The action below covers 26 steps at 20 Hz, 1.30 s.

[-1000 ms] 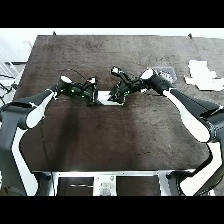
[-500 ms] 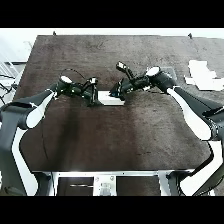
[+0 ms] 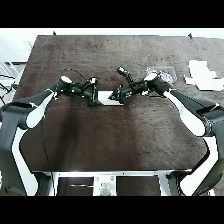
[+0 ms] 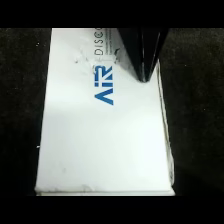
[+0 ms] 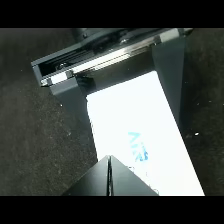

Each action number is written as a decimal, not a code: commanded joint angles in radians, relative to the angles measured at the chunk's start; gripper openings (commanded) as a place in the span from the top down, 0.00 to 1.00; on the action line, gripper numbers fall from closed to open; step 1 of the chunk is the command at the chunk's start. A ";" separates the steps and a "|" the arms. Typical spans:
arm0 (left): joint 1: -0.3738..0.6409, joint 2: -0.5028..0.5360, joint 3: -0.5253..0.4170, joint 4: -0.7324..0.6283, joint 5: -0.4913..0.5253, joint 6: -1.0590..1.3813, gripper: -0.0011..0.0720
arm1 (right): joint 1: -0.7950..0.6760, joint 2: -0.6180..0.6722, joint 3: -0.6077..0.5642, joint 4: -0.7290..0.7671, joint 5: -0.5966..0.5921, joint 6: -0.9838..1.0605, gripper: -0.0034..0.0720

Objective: Fold the box and place the chain.

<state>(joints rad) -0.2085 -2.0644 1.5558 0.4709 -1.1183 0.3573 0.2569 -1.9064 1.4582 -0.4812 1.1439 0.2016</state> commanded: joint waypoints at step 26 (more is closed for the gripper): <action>0.000 0.000 0.000 -0.020 -0.007 -0.011 0.41 | -0.142 1.402 -1.058 -0.339 -0.841 0.585 0.94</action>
<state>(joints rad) -0.2085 -2.0644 1.5558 0.4595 -1.1206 0.3527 0.1501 -0.6033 0.5846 -0.8154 0.4030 0.7582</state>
